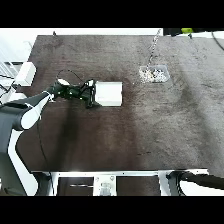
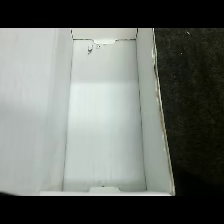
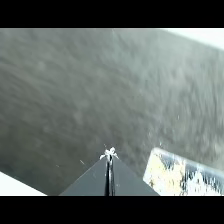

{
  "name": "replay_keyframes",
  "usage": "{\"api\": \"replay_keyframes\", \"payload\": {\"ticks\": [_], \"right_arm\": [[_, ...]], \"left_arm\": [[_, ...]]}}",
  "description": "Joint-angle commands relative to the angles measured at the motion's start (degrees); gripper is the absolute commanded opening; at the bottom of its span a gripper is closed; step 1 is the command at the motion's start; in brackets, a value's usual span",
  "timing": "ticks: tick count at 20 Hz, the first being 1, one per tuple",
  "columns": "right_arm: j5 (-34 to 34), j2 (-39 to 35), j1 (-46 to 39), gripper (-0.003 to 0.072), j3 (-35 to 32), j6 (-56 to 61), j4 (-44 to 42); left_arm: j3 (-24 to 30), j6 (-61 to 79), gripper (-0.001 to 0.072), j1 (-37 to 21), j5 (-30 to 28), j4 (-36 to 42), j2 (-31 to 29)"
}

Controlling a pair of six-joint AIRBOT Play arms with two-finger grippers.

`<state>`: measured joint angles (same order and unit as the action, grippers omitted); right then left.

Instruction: Fold the box and place the chain.

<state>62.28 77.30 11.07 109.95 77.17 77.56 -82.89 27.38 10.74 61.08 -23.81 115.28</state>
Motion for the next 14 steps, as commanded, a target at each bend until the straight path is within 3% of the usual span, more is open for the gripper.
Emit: {"api": "replay_keyframes", "payload": {"ticks": [1,6,14], "right_arm": [[-0.09,-6.34,4.48,0.0012,0.02,-2.29,0.02],[-1.18,-10.75,13.05,0.0012,0.04,-5.44,1.33],[-2.64,-10.14,20.31,0.0012,-1.9,-4.7,1.97]], "left_arm": [[0.0,0.0,0.0469,0.02,0.0,0.0,0.02],[0.0,-0.15,0.0469,0.02,0.02,0.0,0.02],[0.0,-0.37,0.0469,0.02,0.0,0.0,0.02]]}}
